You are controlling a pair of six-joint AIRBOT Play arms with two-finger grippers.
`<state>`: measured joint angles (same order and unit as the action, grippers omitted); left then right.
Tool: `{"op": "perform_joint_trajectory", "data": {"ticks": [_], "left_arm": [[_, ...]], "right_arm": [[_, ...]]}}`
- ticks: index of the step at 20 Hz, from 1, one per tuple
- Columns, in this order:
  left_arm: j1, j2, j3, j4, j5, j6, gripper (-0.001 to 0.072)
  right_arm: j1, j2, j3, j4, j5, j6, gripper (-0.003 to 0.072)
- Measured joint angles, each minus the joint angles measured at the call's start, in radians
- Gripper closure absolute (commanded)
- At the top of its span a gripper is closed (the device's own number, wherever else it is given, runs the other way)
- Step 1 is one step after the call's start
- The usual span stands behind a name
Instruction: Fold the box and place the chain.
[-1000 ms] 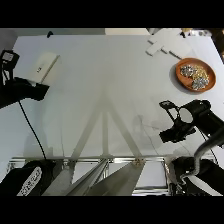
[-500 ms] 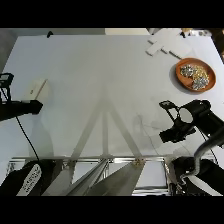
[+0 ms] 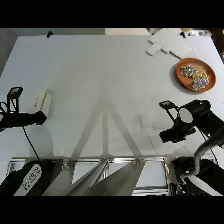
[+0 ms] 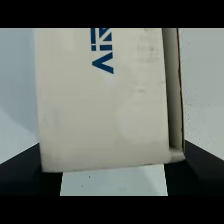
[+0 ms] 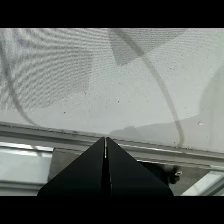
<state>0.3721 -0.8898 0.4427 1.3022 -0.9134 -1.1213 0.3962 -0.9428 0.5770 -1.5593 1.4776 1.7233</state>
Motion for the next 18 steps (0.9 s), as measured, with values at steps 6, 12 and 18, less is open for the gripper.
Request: {"op": "perform_joint_trajectory", "data": {"ticks": [6,12,18], "left_arm": [[0.0,-0.029,-0.002,0.008,-0.073,-0.008,0.0009],[-0.001,0.027,0.008,0.016,-0.121,-0.009,0.0011],[-0.09,0.14,0.02,-0.005,-0.087,-0.052,0.0015]], "right_arm": [[0.0,0.0,0.0,0.0,0.0,0.0,0.067],[0.0,0.0,0.0,0.0,0.0,0.0,0.067],[0.0,0.0,0.0,0.0,0.0,0.0,0.067]]}}
